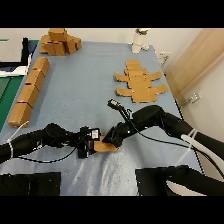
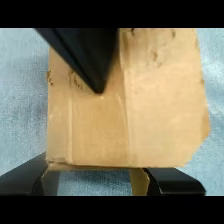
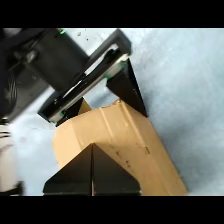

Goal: Fold the box.

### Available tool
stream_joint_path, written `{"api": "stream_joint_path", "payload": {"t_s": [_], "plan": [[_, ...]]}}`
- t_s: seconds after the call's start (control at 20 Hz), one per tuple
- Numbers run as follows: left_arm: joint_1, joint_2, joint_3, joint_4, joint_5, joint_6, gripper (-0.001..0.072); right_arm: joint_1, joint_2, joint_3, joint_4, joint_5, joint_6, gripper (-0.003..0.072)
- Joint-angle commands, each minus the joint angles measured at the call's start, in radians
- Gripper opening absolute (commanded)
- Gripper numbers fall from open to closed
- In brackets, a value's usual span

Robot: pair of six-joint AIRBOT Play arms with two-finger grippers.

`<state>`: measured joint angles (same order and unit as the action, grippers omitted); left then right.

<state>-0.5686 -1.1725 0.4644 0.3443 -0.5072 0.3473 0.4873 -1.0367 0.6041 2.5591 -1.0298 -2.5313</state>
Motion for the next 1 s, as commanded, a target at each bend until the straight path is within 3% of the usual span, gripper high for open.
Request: {"api": "stream_joint_path", "payload": {"t_s": [0.0, 0.15, 0.35, 0.45, 0.5, 0.65, 0.7, 0.95], "plan": [[0.001, 0.001, 0.000, 0.000, 0.000, 0.000, 0.0471, 0.123, 0.158, -0.085, -0.118, 0.244, -0.025, 0.0006], [0.001, 0.001, 0.000, 0.000, 0.000, 0.000, 0.0472, 0.212, 0.257, -0.109, -0.288, 0.326, -0.024, 0.0008], [0.001, 0.001, 0.000, 0.000, 0.000, 0.000, 0.0471, 0.301, 0.341, -0.149, -0.526, 0.377, -0.024, 0.0080], [0.001, 0.000, 0.000, 0.000, 0.000, 0.000, 0.0472, 0.319, 0.350, -0.150, -0.586, 0.364, -0.025, 0.0373], [0.001, 0.001, 0.000, 0.000, 0.000, 0.000, 0.0471, 0.327, 0.350, -0.150, -0.589, 0.364, -0.025, 0.0412], [0.001, 0.000, 0.000, 0.000, 0.000, 0.000, 0.0471, 0.338, 0.338, -0.150, -0.589, 0.366, -0.037, 0.0433], [0.001, 0.001, 0.000, 0.000, 0.000, 0.000, 0.0471, 0.338, 0.331, -0.150, -0.589, 0.366, -0.054, 0.0493], [0.001, 0.000, 0.000, 0.000, 0.000, 0.000, 0.0472, 0.362, 0.289, -0.150, -0.596, 0.368, -0.122, 0.0496]]}}
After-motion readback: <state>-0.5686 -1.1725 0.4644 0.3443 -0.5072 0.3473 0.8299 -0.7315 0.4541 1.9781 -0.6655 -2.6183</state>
